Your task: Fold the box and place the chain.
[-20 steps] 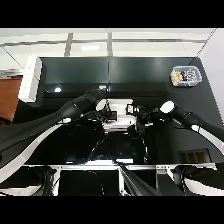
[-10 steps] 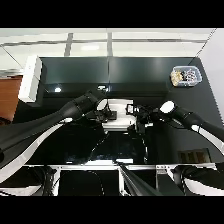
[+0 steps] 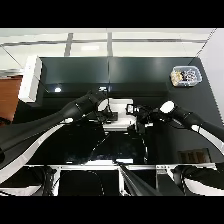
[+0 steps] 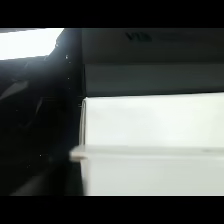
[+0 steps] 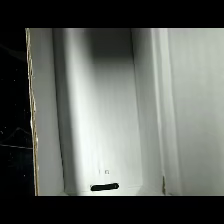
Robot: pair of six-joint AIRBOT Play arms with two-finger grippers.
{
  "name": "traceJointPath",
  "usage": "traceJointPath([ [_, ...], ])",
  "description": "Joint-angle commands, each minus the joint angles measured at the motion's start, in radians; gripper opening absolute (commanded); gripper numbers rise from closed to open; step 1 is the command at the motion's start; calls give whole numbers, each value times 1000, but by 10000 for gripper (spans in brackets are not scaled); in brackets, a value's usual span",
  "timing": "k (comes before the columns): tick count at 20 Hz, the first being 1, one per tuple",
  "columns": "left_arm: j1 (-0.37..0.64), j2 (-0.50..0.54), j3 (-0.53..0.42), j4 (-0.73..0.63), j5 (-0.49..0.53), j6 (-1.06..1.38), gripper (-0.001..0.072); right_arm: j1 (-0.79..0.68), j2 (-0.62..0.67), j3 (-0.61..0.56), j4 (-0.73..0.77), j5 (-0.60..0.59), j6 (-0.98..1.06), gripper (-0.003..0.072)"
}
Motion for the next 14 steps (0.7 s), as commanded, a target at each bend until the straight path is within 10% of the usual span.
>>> traceJointPath([
  [1, 1, 0, 1, 16, 13, 0, 122, 1, 0, 0, 0, 1, 0, 245],
  [2, 0, 0, 1, 17, 34, 12, 22, 1, 0, 0, 0, 1, 0, 245],
  [6, 0, 0, 1, 9, 52, 20, 21, 1, 0, 0, 0, 0, 0, 256],
  [8, 0, 0, 1, 10, 50, 19, 21, 1, 2, 0, 3, -3, 8, 631],
  [14, 0, 0, 1, 14, 57, 19, 21, -40, 127, 0, -137, 115, 93, 636],
])
